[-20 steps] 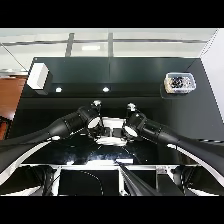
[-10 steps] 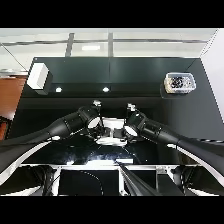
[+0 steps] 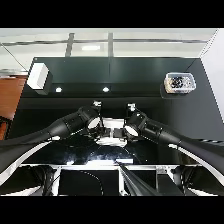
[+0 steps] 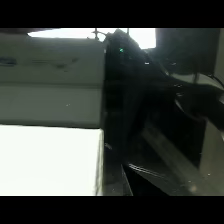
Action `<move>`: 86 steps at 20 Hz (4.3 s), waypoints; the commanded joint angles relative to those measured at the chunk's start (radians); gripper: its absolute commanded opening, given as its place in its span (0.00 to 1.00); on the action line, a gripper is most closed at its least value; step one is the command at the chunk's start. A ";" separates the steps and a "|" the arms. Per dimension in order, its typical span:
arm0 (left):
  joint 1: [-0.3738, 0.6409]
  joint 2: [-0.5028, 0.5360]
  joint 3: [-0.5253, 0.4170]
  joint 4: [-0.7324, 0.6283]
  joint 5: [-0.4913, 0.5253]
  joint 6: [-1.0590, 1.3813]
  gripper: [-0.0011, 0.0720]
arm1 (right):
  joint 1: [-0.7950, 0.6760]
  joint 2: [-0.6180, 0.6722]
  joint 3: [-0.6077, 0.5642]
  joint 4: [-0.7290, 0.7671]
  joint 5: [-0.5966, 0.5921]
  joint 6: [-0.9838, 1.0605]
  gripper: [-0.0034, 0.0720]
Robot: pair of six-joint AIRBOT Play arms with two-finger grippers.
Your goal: Fold the box and place the chain.
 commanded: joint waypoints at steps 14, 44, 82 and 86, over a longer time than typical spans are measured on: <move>0.000 0.000 0.001 0.001 0.003 0.000 0.05 | -0.504 0.494 -0.079 -0.701 0.130 -0.356 0.45; 0.000 0.000 0.001 0.000 0.002 0.000 0.05 | -1.033 -0.434 0.735 -0.154 0.084 -0.647 0.06; 0.000 0.000 0.000 0.000 0.002 0.000 0.05 | -0.401 0.425 -0.004 0.689 0.210 -1.255 0.05; 0.000 0.000 0.000 0.000 0.002 0.000 0.05 | -0.328 0.391 -0.007 0.692 0.052 -1.242 0.05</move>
